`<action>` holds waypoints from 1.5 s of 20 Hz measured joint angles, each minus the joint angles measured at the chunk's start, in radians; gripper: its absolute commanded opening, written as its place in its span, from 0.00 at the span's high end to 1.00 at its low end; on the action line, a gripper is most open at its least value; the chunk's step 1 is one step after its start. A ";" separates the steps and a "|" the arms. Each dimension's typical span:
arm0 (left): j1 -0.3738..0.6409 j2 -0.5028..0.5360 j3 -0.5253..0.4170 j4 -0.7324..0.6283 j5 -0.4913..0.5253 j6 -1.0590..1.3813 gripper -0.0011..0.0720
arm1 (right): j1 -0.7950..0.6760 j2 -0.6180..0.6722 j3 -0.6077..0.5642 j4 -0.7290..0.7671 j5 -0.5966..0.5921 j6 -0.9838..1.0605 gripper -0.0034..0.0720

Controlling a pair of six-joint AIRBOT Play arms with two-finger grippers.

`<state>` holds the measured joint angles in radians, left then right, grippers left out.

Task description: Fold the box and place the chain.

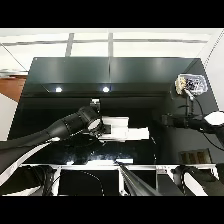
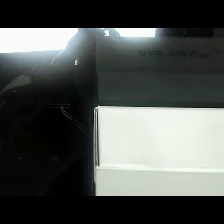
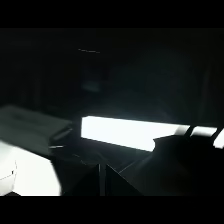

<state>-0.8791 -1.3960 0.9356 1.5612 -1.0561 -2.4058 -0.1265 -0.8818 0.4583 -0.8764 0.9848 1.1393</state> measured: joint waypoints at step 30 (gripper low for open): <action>0.000 0.000 0.000 -0.003 0.000 0.000 0.94 | 0.418 -0.332 0.092 0.380 0.119 -0.009 0.22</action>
<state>-0.8791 -1.3960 0.9356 1.5585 -1.0557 -2.4062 0.2920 -1.2137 0.5507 -0.4965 1.1042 1.1301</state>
